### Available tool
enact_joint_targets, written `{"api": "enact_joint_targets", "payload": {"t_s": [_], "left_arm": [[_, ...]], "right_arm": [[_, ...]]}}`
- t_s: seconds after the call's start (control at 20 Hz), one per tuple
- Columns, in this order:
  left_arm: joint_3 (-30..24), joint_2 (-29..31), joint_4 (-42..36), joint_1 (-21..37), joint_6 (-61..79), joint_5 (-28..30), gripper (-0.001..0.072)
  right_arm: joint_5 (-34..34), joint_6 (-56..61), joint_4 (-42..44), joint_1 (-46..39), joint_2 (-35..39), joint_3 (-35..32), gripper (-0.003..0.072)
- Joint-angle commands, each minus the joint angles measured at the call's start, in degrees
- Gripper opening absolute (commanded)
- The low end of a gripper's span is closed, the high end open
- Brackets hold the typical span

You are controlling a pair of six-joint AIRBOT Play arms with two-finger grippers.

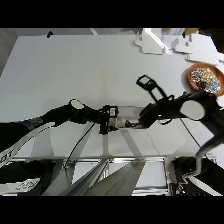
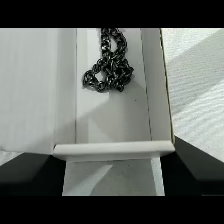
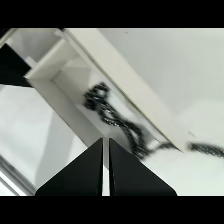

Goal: Fold the box and place the chain.

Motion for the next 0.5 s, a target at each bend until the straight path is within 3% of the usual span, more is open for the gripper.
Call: {"api": "enact_joint_targets", "payload": {"t_s": [0.0, 0.25, 0.35, 0.45], "left_arm": [[0.04, 0.04, 0.02, 0.02, 0.00, 0.00, 0.0135], [0.04, 0.04, 0.02, 0.02, 0.00, 0.00, 0.0135], [0.04, 0.04, 0.02, 0.02, 0.00, 0.00, 0.0135], [0.04, 0.04, 0.02, 0.02, 0.00, 0.02, 0.0135]], "right_arm": [[8.59, 2.16, -5.31, -9.81, 3.02, 2.32, 0.0035], [3.39, 6.45, -6.10, -23.28, -2.01, -0.07, 0.0063], [2.47, 6.45, -6.12, -23.91, -5.70, -1.07, 0.0258], [1.88, 7.58, -5.97, -23.91, -10.03, -1.20, 0.0278]]}}
